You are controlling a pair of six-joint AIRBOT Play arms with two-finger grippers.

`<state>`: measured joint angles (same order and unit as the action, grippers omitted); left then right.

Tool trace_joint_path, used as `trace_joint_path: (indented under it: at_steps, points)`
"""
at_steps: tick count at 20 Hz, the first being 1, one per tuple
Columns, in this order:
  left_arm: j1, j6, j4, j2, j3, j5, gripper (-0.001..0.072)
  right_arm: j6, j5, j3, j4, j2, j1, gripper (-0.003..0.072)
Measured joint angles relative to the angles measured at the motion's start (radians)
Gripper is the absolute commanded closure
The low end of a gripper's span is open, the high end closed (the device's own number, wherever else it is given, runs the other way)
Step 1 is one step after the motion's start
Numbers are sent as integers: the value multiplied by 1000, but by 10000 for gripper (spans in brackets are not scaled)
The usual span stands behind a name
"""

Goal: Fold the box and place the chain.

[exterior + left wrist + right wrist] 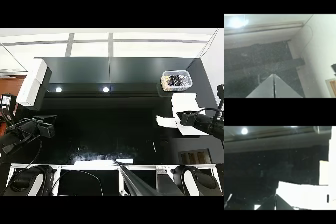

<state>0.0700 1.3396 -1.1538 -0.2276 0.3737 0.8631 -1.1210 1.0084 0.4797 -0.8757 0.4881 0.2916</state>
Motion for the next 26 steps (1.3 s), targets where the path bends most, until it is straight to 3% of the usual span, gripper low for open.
trace_joint_path:
  at_steps: [15, 19, 20, 21, 22, 24, 26]
  points:
    - [1, 0, 4, 0, 0, -4, 681, 0, 0, 0, 0, 0, 0, 665]
    - [1, 0, 17, -1, -2, -99, 675, 0, -101, 0, 26, 0, 0, 662]
    - [1, 0, 27, -3, -5, -140, 502, 0, -135, 0, 51, 0, 0, 523]
    - [1, 0, 43, -9, -10, -194, 82, 0, -159, 0, 73, 0, 0, -17]
    - [2, 0, 66, -20, -14, -244, -1, 0, -181, 0, 91, 1, 0, -34]
    - [8, 0, 125, -63, -18, -317, -1, 2, -221, 1, 114, 14, 0, -34]
    - [34, -21, 168, -130, -12, -328, -1, -19, -258, 29, 112, 64, 2, -34]
